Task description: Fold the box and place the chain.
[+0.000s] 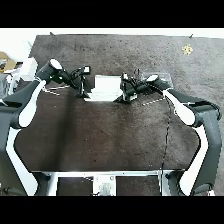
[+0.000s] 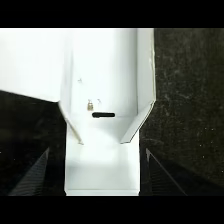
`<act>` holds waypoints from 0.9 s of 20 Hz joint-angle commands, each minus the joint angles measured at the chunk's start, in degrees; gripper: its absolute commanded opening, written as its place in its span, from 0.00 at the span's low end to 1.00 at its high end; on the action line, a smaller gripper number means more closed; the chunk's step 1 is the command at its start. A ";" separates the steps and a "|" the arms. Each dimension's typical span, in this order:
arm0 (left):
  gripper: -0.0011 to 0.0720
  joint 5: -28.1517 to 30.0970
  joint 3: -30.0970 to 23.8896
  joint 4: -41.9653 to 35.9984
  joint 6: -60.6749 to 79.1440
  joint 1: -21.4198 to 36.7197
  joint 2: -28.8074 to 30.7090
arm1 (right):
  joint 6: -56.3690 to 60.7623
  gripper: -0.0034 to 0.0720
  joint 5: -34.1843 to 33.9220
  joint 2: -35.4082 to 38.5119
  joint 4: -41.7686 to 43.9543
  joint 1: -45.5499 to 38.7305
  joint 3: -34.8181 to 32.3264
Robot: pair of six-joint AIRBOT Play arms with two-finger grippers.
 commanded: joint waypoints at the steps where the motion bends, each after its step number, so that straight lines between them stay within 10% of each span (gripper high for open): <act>1: 0.92 1.81 -2.16 0.72 1.75 -0.35 0.04 | 0.02 0.70 0.00 0.00 0.02 0.07 -0.02; 18: 0.92 2.43 -2.16 -1.44 1.75 -1.53 0.04 | 0.02 0.70 0.00 0.00 0.02 0.04 -0.02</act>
